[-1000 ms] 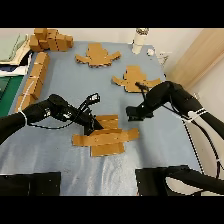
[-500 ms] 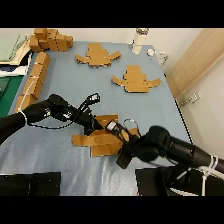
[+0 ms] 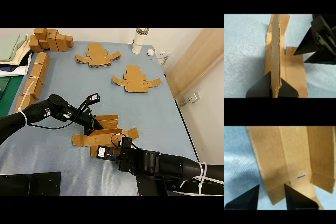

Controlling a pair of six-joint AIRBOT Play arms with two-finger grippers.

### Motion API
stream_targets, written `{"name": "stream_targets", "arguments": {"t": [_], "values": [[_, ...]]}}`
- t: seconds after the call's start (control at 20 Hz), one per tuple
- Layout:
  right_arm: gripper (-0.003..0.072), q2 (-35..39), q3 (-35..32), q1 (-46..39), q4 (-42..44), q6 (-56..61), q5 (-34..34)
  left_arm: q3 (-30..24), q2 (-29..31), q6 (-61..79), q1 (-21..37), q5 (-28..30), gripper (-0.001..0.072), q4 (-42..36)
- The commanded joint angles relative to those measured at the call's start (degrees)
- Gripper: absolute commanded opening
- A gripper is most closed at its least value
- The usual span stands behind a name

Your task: Fold the box.

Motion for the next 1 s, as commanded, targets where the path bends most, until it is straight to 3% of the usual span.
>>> {"name": "stream_targets", "arguments": {"t": [0.0,0.3,0.5,0.55,0.6,0.65,0.95], "values": [[0.0448,-1.7,0.0,0.5,-8.3,4.5,2.3,0.0,0.0,0.0,0.0,0.0,0.0013,0.0],[0.0450,4.1,0.7,0.3,-12.2,11.9,1.9,0.0,0.0,0.0,0.0,0.0,0.0013,0.0],[0.0452,4.2,0.7,0.3,-11.2,12.1,2.2,0.0,0.0,0.0,0.0,0.0,0.0013,0.0],[0.0530,4.2,0.7,0.3,-11.6,12.1,2.9,0.0,0.0,0.0,0.0,0.0,0.0013,0.0],[0.0667,4.2,0.7,0.3,-12.6,12.0,2.7,0.0,0.0,0.0,0.0,0.0,0.0013,0.0],[0.0718,4.2,0.7,0.2,-13.0,12.1,2.3,0.0,0.0,0.0,0.0,0.0,0.0013,0.0],[0.0718,4.9,-0.2,-7.9,-8.6,7.0,7.5,0.0,0.0,0.0,0.0,0.0,0.0013,0.0]]}}
